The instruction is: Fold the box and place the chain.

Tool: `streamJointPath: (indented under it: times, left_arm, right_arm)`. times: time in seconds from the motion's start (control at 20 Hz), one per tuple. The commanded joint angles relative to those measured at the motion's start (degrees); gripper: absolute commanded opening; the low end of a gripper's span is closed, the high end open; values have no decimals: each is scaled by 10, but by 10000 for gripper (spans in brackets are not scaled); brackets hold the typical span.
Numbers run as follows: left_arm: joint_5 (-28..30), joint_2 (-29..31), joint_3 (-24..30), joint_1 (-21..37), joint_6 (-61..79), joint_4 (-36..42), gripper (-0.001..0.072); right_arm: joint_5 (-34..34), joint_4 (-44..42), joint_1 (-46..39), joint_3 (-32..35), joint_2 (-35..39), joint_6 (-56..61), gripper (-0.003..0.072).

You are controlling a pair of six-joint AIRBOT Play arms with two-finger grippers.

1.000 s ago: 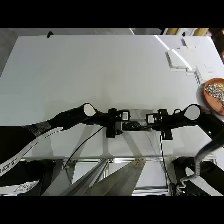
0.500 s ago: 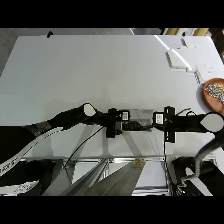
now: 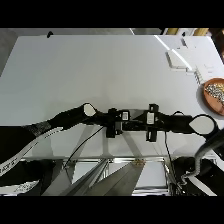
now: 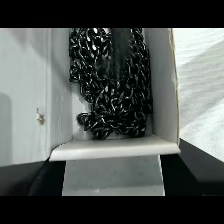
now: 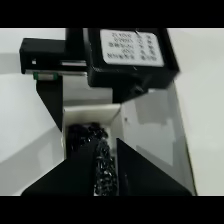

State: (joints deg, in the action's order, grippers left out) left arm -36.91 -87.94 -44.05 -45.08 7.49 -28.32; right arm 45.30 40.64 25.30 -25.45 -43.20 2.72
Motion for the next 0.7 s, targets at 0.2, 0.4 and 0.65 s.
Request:
streamJointPath:
  times: [0.2, 0.4, 0.65]
  left_arm:
    - [0, 0, 0, 0, 0, 0, 132]
    - [0, 0, 0, 0, 0, 0, 132]
    - [0, 0, 0, 0, 0, 0, 132]
  right_arm:
    - [44, 101, -37, -3, 19, -2, 182]
    - [163, 177, -191, -2, 56, -2, 182]
    - [136, 224, -235, 6, -9, -10, 181]
